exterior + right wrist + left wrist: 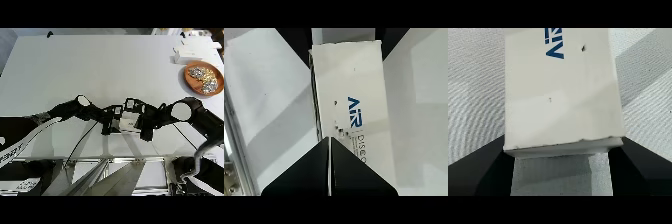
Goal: Fold the box and place the chain.
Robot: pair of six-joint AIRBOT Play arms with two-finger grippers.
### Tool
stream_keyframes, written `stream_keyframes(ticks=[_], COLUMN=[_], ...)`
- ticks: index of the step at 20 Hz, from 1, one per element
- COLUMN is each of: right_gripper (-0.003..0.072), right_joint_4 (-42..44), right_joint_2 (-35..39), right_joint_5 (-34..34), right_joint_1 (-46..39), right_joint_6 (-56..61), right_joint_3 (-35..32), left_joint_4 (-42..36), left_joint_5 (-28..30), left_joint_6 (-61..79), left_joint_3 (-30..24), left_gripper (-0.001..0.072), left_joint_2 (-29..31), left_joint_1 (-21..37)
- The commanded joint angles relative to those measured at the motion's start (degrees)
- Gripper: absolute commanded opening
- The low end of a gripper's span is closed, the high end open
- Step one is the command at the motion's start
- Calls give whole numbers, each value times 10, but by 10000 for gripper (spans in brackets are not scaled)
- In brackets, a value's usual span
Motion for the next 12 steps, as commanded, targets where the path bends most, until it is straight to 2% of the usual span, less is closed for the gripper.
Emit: stream_keyframes(ticks=[1, 5, 12], right_gripper=[13, 14, 13], right_joint_4=[21, 29, 23], right_joint_2=[-28, -62, -64], right_joint_5=[-6, 10, 15], right_joint_1=[0, 0, 0], right_joint_6=[0, 0, -1], right_joint_3=[-1, -1, -1], left_joint_4=[0, 0, 0], left_joint_5=[1, 1, 1], left_joint_6=[0, 0, 0], left_joint_3=[0, 0, 0], left_gripper=[208, 208, 208], left_joint_2=[0, 0, 0], left_joint_1=[0, 0, 0])
